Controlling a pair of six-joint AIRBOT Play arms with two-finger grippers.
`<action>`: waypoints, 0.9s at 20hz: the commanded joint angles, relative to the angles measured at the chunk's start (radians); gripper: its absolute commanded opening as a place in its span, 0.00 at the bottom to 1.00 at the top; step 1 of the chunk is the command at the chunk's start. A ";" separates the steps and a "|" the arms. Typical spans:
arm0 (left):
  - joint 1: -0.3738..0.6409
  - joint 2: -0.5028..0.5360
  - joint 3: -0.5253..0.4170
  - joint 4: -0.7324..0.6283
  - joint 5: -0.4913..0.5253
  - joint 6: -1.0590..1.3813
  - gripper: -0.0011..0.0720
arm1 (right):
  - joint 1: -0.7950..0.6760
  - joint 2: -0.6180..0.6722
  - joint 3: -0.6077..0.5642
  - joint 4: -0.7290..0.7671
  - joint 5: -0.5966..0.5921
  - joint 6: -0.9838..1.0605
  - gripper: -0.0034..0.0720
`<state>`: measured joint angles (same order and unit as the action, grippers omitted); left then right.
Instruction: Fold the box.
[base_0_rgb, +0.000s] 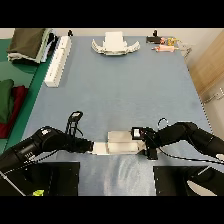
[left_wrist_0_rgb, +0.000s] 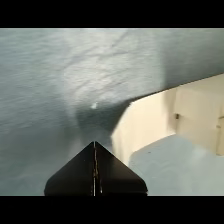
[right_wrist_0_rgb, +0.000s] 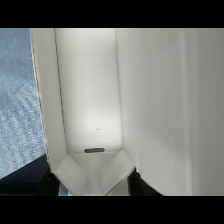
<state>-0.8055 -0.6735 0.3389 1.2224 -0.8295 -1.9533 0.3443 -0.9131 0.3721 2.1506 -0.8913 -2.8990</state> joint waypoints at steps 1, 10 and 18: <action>0.001 -0.033 -0.015 -0.195 0.130 0.122 0.03 | 0.001 0.000 0.000 0.000 0.000 0.000 0.62; 0.001 -0.033 0.048 -0.237 0.139 0.216 0.05 | 0.000 0.000 0.000 0.000 0.000 0.000 0.62; 0.001 -0.033 0.061 -0.268 0.164 0.243 0.63 | 0.001 0.000 0.000 0.000 0.000 0.000 0.62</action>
